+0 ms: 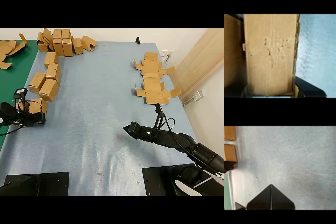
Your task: Fold the box.
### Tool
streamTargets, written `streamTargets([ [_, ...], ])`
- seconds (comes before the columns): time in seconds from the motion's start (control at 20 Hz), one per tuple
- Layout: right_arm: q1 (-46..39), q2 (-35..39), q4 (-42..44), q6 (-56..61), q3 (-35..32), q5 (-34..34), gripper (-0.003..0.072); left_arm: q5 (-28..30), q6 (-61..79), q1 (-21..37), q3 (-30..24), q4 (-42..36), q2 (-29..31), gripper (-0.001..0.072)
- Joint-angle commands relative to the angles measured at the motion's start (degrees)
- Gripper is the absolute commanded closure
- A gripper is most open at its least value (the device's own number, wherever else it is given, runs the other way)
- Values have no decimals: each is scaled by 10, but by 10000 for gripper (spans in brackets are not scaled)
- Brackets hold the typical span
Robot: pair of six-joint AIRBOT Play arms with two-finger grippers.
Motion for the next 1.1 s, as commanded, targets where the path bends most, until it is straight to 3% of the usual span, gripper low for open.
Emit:
streamTargets([
  [0.0, 0, 0, -1, 0, 0, 4, 684, 33, 1, -9, 4, -7, -7, 228],
  [0.05, 0, 0, -1, 0, 1, 6, 684, 33, 5, -12, 8, -6, -7, 226],
  [0.1, 0, 0, -1, 0, 0, 8, 684, 33, 9, -17, 11, -6, -7, 141],
  [0.15, 0, 0, -1, 0, 0, 9, 683, 30, 8, -20, 15, -6, -7, -4],
  [0.75, 0, 0, -12, 0, 0, 5, 683, -116, 1, -15, 116, 28, 24, -5],
  [0.9, 0, 0, -12, -2, 1, -9, 682, -155, -18, -15, 160, 62, 28, -5],
  [1.05, 0, 0, -12, -32, 9, -17, 683, -205, -66, -17, 209, 33, 31, -3],
])
